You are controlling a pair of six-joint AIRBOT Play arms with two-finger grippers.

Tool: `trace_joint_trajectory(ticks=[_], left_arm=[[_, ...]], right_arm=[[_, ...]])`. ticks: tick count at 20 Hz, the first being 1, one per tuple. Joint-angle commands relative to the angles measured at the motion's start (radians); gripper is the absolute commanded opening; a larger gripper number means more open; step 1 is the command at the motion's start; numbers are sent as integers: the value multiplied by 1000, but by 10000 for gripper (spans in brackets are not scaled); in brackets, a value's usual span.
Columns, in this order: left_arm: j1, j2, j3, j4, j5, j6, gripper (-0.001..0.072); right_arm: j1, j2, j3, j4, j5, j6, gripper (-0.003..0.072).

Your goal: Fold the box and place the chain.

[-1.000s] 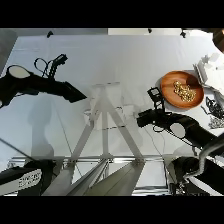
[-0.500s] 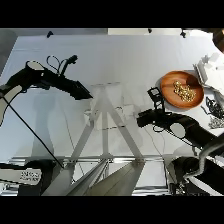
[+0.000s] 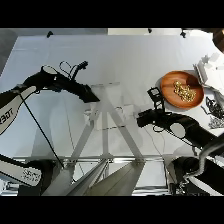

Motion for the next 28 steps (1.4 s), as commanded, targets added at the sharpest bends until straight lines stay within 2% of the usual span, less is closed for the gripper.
trace_joint_trajectory(ticks=[1,4,6,8,10,11,13,28], left_arm=[[-33,-28,48,13,5,21,701],[-78,-32,87,110,-8,19,699],[-102,-37,87,159,-34,20,620],[-112,-51,87,170,-80,20,592],[-113,-60,87,170,-108,29,335],[-113,-60,87,171,-114,29,164],[-111,-60,87,171,-129,74,14],[-111,-60,87,171,-134,95,8]], right_arm=[[1,-1,-1,0,0,0,8],[1,-1,0,0,0,0,8],[1,-1,0,0,0,0,8],[1,-1,-1,0,0,0,8],[1,-1,0,0,0,0,8],[1,-1,-1,0,0,0,8],[1,-1,-1,0,0,0,8],[1,-1,0,0,0,0,8]])
